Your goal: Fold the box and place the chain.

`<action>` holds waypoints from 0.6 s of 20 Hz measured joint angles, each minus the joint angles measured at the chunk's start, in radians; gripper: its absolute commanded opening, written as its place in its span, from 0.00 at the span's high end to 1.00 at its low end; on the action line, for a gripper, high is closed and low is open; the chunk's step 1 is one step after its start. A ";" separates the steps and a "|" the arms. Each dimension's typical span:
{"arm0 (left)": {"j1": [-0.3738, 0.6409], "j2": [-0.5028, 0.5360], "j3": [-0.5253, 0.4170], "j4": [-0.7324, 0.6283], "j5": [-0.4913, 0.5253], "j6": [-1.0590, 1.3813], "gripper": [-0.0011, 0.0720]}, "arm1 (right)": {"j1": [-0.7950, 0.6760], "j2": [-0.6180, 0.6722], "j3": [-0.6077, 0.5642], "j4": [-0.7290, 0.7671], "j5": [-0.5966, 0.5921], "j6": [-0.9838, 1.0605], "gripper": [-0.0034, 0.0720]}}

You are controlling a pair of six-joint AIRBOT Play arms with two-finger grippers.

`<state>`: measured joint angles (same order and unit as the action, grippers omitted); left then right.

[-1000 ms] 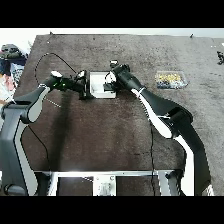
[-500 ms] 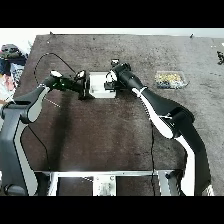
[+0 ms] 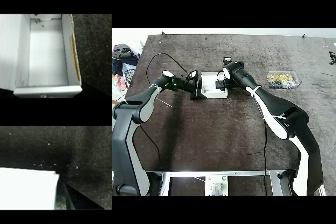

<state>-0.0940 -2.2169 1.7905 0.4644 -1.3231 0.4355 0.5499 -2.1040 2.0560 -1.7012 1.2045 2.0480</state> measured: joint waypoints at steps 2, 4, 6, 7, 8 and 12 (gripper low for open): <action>0.000 0.000 0.000 0.000 0.000 0.000 0.48 | -0.004 0.027 0.000 0.011 0.001 -0.031 0.49; 0.000 0.000 0.000 0.000 0.000 -0.001 0.48 | -0.019 0.066 0.000 0.032 0.001 -0.080 0.49; 0.000 0.000 0.000 -0.001 0.000 -0.001 0.48 | -0.044 0.119 0.000 0.052 0.001 -0.151 0.50; 0.000 0.000 0.000 -0.001 0.000 -0.001 0.48 | -0.061 0.145 0.000 0.059 0.001 -0.186 0.50; 0.000 0.000 0.000 -0.001 0.000 -0.001 0.48 | -0.082 0.171 0.000 0.063 0.002 -0.222 0.50; 0.000 0.000 0.000 -0.001 0.000 -0.001 0.48 | -0.226 0.259 -0.017 0.072 0.026 -0.351 0.50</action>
